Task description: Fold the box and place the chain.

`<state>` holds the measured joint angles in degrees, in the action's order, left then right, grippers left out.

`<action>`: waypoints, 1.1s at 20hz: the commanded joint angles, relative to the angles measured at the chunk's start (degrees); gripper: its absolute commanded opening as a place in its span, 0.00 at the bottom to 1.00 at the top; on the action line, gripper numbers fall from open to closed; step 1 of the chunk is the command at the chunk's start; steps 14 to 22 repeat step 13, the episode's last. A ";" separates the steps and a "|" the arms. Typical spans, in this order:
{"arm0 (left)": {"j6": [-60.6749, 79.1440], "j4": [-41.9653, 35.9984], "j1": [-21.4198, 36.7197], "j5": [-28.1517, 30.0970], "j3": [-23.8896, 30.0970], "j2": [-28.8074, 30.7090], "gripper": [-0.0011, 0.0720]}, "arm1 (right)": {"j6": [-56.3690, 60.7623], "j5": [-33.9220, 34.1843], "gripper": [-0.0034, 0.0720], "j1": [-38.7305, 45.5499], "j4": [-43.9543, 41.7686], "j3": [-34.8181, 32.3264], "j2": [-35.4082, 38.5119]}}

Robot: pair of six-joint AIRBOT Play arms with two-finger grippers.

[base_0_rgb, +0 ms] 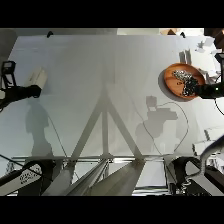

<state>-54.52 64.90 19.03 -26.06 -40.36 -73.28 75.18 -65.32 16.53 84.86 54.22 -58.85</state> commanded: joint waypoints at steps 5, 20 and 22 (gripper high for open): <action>4.22 0.68 0.15 2.34 0.11 -8.31 0.59 | 0.00 0.00 0.06 0.02 -0.02 0.02 0.04; 4.63 -0.11 0.15 -7.61 0.11 3.61 0.96 | 0.00 -0.02 0.06 0.02 -0.02 0.02 0.04; 4.63 -0.11 0.15 -7.61 0.11 3.61 0.96 | 0.00 -0.02 0.06 0.02 -0.02 0.02 0.04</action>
